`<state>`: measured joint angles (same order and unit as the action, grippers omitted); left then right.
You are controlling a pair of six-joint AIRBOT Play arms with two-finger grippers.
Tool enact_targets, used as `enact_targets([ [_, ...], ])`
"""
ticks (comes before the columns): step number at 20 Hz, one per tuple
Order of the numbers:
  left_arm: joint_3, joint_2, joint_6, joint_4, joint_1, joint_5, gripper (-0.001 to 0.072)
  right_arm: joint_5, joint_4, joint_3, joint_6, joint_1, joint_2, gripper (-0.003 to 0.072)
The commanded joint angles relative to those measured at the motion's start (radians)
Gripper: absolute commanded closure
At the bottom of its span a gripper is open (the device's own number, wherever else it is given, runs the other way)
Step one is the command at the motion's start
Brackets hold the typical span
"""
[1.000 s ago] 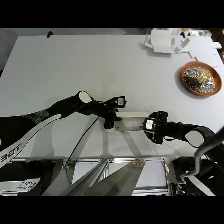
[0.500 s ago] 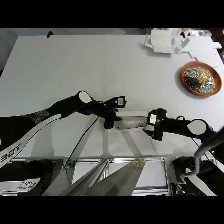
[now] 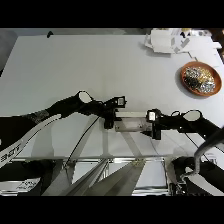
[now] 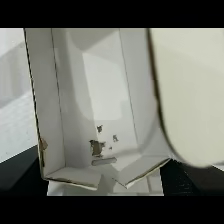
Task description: Fold the box and place the chain.
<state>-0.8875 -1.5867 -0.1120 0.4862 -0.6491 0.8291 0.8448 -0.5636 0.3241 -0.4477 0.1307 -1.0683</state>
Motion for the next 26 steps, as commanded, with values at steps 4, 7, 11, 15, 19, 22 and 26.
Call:
enact_targets([
  [4,0.0,0.0,0.001,0.0,-0.001,-0.002,0.0701,0.026,0.02,0.017,-0.093,-0.003,-0.119,0.0035],
  [7,0.0,0.0,0.001,0.0,-0.001,-0.002,0.0701,0.018,0.036,0.017,-0.113,-0.003,-0.126,0.0074],
  [11,0.0,0.0,0.001,0.0,-0.001,-0.002,0.0701,0.01,0.045,0.017,-0.112,-0.003,-0.126,0.0304],
  [15,0.0,0.0,0.001,0.0,-0.001,-0.002,0.0701,0.008,0.045,0.017,-0.111,-0.003,-0.126,0.0349],
  [19,0.0,0.0,0.001,0.0,-0.001,-0.002,0.0701,0.012,0.049,0.017,-0.111,-0.003,-0.126,0.0347],
  [22,0.0,0.001,0.001,0.0,-0.001,-0.002,0.0701,0.043,0.05,0.017,-0.103,-0.003,-0.115,0.0098],
  [26,0.0,0.0,0.001,0.0,-0.001,-0.002,0.0701,0.076,0.083,0.017,-0.103,-0.027,-0.109,0.0026],
])
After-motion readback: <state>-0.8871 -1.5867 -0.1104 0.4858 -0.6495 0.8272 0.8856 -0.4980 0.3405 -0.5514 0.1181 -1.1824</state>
